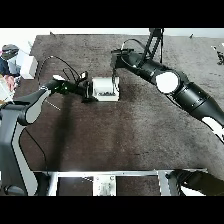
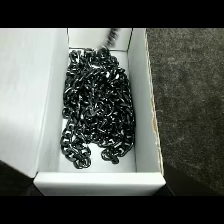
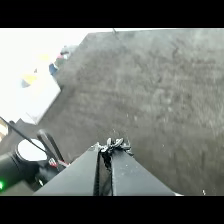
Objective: Fold the box and place the chain.
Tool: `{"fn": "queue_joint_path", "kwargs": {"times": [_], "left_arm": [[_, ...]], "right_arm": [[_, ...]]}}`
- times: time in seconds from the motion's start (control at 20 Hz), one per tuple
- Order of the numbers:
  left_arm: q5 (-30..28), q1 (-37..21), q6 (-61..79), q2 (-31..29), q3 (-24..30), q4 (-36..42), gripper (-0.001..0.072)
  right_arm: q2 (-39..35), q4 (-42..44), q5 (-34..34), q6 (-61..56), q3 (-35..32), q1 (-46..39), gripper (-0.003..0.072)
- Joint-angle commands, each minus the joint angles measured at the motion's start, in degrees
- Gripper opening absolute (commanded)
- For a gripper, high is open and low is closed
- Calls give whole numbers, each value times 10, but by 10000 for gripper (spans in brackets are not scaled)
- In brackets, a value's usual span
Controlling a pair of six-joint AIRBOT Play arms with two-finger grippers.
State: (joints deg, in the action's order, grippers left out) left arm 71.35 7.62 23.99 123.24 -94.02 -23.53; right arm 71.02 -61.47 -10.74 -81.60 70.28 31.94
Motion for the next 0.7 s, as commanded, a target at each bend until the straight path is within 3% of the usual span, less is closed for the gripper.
{"fn": "queue_joint_path", "kwargs": {"times": [0.0,0.35,0.65], "left_arm": [[0,0,0,0,0,0,409],[0,0,0,0,0,0,409],[0,0,0,0,0,0,408]], "right_arm": [[6,-3,9,0,25,7,9],[40,-2,7,21,103,7,10],[64,-2,-25,25,121,7,9]]}}
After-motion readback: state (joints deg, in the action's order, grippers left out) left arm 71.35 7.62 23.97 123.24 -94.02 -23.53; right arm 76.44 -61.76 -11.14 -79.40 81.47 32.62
